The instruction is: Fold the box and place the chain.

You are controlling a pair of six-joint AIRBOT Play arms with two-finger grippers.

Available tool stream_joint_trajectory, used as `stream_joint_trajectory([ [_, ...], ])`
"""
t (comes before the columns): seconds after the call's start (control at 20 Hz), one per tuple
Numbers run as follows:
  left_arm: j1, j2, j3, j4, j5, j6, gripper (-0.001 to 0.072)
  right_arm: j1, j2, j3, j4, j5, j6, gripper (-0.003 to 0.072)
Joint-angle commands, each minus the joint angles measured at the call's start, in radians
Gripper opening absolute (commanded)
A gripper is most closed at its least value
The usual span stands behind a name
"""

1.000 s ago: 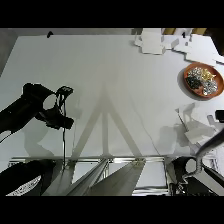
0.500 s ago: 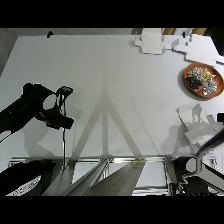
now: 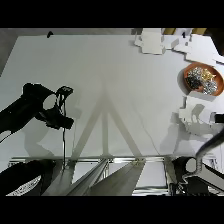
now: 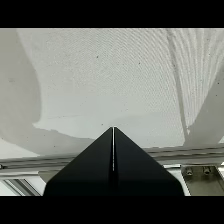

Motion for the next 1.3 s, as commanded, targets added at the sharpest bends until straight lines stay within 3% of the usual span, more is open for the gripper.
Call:
stream_joint_trajectory([
  [0.0, 0.000, 0.000, 0.000, 0.000, 0.000, 0.000, 0.0011, 0.055, 0.048, 0.001, 0.021, 0.034, -0.007, 0.0015],
  [0.3, 0.000, 0.000, 0.000, 0.000, 0.000, 0.000, 0.0011, 0.212, 0.165, 0.001, 0.197, 0.095, -0.007, 0.0015],
  [0.5, 0.000, 0.000, 0.000, 0.000, 0.000, 0.000, 0.0011, 0.316, 0.222, -0.004, 0.554, 0.170, -0.075, 0.0015],
  [0.6, 0.000, 0.000, 0.000, 0.000, 0.000, 0.000, 0.0011, 0.394, 0.241, -0.017, 0.661, 0.191, -0.101, 0.0015],
  [0.7, 0.000, 0.000, 0.000, 0.000, 0.000, 0.000, 0.0011, 0.489, 0.281, -0.067, 0.705, 0.169, -0.103, 0.0015],
  [0.95, 0.000, 0.000, 0.000, 0.000, 0.000, 0.000, 0.0011, 0.681, 0.446, -0.230, 0.784, -0.016, -0.018, 0.0015],
  [1.25, 0.000, 0.000, 0.000, 0.000, 0.000, 0.000, 0.0011, 0.856, 0.573, -0.280, 0.783, -0.068, 0.060, 0.0015],
])
